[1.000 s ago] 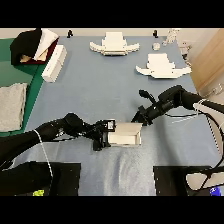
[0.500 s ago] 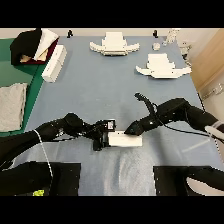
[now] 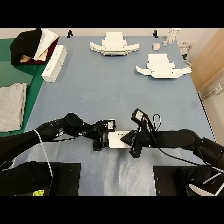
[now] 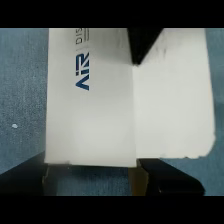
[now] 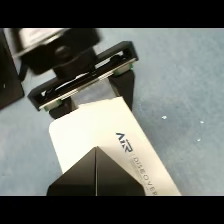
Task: Fold the box.
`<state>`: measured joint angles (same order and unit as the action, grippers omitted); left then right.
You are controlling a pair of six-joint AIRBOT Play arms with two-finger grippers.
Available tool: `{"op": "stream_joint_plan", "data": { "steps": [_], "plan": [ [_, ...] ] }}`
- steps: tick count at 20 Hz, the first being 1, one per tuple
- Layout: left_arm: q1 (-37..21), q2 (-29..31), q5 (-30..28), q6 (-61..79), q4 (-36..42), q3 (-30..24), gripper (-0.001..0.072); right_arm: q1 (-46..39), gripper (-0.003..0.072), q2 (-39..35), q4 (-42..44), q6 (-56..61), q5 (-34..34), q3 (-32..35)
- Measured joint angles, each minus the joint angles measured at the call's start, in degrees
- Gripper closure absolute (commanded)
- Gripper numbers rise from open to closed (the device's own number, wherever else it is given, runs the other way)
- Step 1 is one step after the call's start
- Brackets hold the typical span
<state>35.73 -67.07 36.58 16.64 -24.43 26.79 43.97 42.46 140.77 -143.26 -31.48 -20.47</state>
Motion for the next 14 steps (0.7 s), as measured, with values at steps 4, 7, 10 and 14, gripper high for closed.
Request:
{"op": "stream_joint_plan", "data": {
  "steps": [4,7,10,14],
  "plan": [
    [0.0,0.0,0.0,0.0,0.0,0.0,0.0241,4.1,0.0388,-1.2,-8.4,-0.3,3.8,0.7],
    [0.0,0.0,0.0,0.0,0.0,0.0,0.0241,5.0,0.0228,-1.4,-14.7,-0.9,3.4,-0.5],
    [0.0,0.0,0.0,0.0,0.0,0.0,0.0241,5.5,0.0223,-1.1,-19.6,-3.9,1.2,-1.6],
    [0.0,0.0,0.0,0.0,0.0,0.0,0.0241,5.6,0.0198,1.2,-26.0,-6.4,-0.3,-2.5]
  ]
}}
